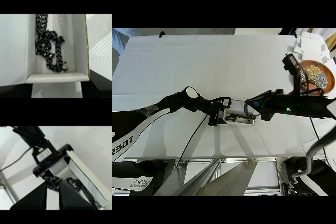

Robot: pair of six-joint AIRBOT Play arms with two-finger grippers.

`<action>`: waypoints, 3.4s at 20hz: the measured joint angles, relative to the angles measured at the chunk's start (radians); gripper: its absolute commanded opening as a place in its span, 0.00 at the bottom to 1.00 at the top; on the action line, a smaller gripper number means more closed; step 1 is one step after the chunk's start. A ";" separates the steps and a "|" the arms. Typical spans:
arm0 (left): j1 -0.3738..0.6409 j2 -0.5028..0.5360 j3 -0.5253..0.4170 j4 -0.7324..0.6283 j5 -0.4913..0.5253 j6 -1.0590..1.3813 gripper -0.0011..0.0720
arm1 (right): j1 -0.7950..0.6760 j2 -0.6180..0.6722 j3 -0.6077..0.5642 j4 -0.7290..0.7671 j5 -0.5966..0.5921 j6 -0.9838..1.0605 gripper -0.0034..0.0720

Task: Fold the box and place the chain.

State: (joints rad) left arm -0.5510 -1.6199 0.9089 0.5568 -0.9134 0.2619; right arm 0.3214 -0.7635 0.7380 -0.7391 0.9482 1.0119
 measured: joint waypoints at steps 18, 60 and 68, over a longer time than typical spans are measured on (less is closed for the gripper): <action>0.000 0.000 0.000 0.000 0.000 0.000 0.55 | 0.016 -0.148 -0.192 -0.048 -0.156 0.000 0.06; 0.000 0.000 0.000 0.000 0.000 0.000 0.55 | -0.105 -0.290 -0.196 -0.267 -0.054 -0.881 0.44; 0.000 0.000 0.000 0.000 0.000 0.000 0.55 | -0.097 -0.298 -0.258 -0.168 -0.161 -0.981 0.44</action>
State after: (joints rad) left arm -0.5510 -1.6199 0.9089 0.5568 -0.9134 0.2623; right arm 0.2241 -1.0615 0.4797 -0.9070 0.7876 0.0307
